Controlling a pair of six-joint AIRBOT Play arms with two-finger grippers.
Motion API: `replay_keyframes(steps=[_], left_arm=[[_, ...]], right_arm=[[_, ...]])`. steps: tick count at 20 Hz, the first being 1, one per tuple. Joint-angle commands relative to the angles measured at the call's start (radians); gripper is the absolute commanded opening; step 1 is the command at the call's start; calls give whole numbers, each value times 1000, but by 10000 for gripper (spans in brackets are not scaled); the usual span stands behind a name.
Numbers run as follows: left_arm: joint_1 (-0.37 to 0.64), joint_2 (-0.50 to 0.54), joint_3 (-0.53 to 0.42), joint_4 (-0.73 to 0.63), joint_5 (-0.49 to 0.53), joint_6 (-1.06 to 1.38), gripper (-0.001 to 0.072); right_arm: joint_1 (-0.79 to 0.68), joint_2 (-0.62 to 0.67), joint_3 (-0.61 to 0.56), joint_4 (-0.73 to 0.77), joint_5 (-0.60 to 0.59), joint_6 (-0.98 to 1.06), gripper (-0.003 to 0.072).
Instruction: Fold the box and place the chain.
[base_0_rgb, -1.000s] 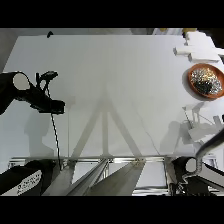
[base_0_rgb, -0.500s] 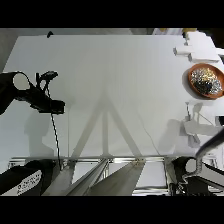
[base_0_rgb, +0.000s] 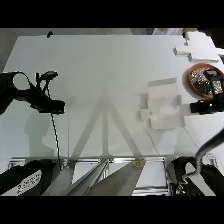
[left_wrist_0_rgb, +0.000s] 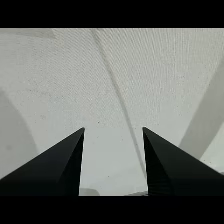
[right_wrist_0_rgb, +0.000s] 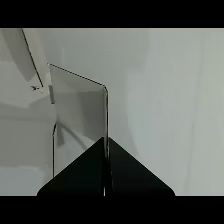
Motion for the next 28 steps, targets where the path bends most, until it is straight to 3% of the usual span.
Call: replay_keyframes(steps=[1,6,14,20,22,24,26,28], left_arm=[[0,0,0,0,0,0,411],[0,0,0,0,0,0,411],[0,0,0,0,2,0,411],[0,0,0,-50,317,0,411],[0,-2,0,-131,403,1,410],[0,-16,0,-278,424,73,411],[0,-59,0,-500,419,258,411],[-18,-135,0,-807,383,539,415]], right_arm=[[86,183,-124,215,-14,-5,16],[140,388,-288,373,-18,-5,16],[175,408,-341,364,-95,-2,17],[175,408,-341,354,-91,-3,17],[175,408,-341,354,-90,-7,17],[175,408,-341,354,-91,-7,17],[175,408,-341,354,-91,-10,17],[175,408,-341,354,-90,-10,17]])
